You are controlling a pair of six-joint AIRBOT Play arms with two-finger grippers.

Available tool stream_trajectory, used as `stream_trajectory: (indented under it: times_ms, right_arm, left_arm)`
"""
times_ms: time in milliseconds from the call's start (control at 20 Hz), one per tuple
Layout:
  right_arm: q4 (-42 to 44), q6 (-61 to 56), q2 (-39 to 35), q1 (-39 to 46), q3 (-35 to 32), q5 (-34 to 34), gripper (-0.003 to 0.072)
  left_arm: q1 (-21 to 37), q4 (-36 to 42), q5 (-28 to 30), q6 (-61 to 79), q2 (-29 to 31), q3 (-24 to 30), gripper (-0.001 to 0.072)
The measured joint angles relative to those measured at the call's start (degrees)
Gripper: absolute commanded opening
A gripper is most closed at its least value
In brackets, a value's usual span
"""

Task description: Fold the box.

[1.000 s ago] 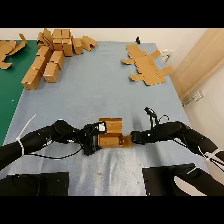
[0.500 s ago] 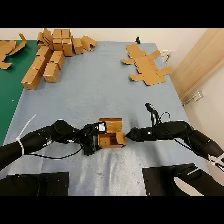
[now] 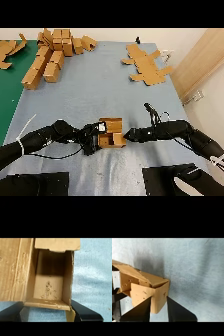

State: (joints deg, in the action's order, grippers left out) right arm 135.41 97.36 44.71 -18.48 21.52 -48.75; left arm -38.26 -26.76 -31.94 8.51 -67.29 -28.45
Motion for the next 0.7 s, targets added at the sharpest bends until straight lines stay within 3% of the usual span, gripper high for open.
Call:
stream_trajectory:
  times_ms: [400,700]
  right_arm:
    - [-1.77,-3.06,0.04,-4.39,0.39,2.34,0.0314]
    - [-14.58,-18.16,3.50,-13.46,5.40,5.14,0.0314]
  left_arm:
    - [0.00,0.00,0.00,-0.02,0.00,0.00,0.0613]
    - [0.00,0.00,0.00,0.00,0.00,0.00,0.0613]
